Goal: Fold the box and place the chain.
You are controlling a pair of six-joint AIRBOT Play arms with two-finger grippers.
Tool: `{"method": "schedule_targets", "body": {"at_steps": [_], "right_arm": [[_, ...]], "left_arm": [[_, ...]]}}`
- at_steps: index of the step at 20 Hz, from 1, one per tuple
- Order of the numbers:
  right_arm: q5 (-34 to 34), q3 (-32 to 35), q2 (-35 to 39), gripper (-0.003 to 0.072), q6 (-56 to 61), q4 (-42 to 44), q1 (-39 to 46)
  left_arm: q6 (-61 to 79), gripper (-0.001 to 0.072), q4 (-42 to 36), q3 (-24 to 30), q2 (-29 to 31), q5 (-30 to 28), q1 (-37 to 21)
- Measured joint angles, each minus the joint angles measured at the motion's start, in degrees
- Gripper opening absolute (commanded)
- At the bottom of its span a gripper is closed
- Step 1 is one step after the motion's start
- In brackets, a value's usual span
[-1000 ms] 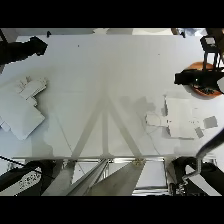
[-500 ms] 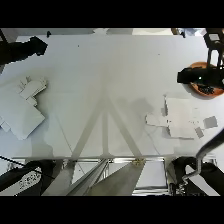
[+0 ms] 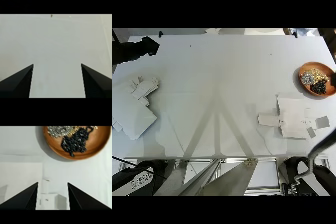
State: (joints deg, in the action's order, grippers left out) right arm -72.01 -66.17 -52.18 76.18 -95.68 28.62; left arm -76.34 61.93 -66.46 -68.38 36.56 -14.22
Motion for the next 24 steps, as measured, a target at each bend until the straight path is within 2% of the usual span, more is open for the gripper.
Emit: {"method": "schedule_targets", "body": {"at_steps": [5, 9, 17, 24], "right_arm": [[-5.49, -0.57, -5.68, 0.0413, -4.68, 3.56, 16.04], [-7.93, -0.63, -12.02, 0.0413, -9.09, 7.04, 23.06], [-12.09, -0.68, -25.53, 0.0414, -14.4, 8.9, 25.77], [-14.43, -0.72, -31.8, 0.0413, -17.11, 8.5, 25.92]], "left_arm": [[0.0, 0.0643, 0.0, -0.02, 0.02, 0.0, 0.0], [0.0, 0.0643, 0.0, 0.0, 0.0, 0.0, 0.0], [0.0, 0.0643, 0.0, 0.0, 0.02, 0.0, 0.0], [0.0, 0.0643, 0.0, -0.02, 0.02, -0.02, 0.0]]}}
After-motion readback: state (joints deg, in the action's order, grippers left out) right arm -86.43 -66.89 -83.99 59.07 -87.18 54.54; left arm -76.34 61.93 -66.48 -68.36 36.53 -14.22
